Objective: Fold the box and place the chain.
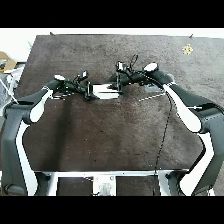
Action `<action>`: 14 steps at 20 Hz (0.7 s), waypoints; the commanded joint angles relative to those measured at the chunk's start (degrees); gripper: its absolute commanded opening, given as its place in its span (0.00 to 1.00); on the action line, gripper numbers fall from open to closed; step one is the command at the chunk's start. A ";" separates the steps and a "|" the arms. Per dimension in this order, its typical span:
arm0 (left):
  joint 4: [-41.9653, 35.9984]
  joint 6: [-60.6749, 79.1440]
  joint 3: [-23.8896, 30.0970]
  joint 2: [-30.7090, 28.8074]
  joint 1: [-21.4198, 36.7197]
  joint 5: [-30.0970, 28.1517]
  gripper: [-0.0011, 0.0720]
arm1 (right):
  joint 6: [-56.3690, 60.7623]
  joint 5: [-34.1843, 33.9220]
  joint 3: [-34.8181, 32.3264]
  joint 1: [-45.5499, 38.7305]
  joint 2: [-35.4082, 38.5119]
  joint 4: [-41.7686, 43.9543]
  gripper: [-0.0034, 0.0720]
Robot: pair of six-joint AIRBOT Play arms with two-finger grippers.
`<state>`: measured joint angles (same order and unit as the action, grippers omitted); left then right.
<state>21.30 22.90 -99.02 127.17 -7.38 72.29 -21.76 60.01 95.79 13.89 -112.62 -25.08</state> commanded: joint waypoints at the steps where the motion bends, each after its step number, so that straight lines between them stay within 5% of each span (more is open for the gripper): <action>1: 0.04 0.00 -0.02 0.02 0.04 0.13 0.48 | 2.14 -1.18 -0.09 0.04 -0.24 -0.85 0.46; 6: 0.07 0.00 -0.02 0.02 0.04 0.13 0.48 | 3.04 -1.05 -0.09 0.04 -1.31 -0.83 0.46; 10: 0.07 0.00 -0.02 0.02 0.04 0.13 0.48 | 4.63 6.05 -0.09 -0.02 -1.33 -4.24 0.46; 12: 0.04 0.00 -0.02 0.02 0.04 0.13 0.48 | 6.27 6.69 -0.09 -0.02 -1.33 -7.74 0.24; 14: 0.07 0.00 -0.02 0.02 0.04 0.13 0.48 | 6.43 6.64 -0.09 -0.09 -1.53 -9.05 0.24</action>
